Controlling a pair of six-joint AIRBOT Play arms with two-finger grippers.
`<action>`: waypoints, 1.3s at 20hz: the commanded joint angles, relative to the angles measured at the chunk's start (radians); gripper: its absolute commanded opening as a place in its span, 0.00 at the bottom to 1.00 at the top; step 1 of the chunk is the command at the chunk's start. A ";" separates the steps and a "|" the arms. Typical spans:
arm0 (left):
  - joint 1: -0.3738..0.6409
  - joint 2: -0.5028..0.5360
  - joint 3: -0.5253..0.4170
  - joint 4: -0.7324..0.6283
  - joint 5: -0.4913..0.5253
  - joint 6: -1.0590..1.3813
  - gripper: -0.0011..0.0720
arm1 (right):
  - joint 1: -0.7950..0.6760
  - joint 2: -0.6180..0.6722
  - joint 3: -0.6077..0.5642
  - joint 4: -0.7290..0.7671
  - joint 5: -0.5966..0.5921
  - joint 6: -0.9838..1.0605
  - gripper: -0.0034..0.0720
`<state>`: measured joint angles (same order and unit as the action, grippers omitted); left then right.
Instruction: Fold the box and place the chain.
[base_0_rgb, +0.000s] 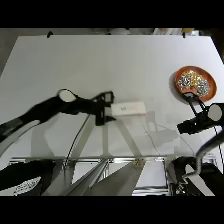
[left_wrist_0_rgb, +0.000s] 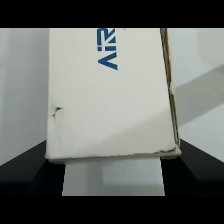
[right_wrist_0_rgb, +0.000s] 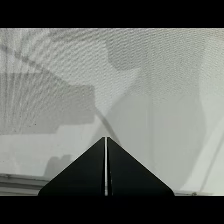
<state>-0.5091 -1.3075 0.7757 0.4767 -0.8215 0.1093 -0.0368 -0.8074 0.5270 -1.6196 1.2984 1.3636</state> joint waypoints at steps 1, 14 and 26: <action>0.153 0.163 0.001 0.214 0.021 -0.270 0.44 | -0.001 -0.001 0.000 0.000 0.000 0.000 0.06; 0.829 0.181 -0.001 0.491 0.072 -0.684 0.44 | -0.001 -0.001 0.000 0.000 0.000 0.000 0.06; 0.833 0.041 -0.002 0.652 -0.054 -0.724 0.59 | -0.001 -0.001 0.000 0.000 0.000 0.000 0.06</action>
<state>0.3218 -1.2488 0.7750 1.0859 -0.8230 -0.6067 -0.0368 -0.8078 0.5270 -1.6196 1.2976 1.3636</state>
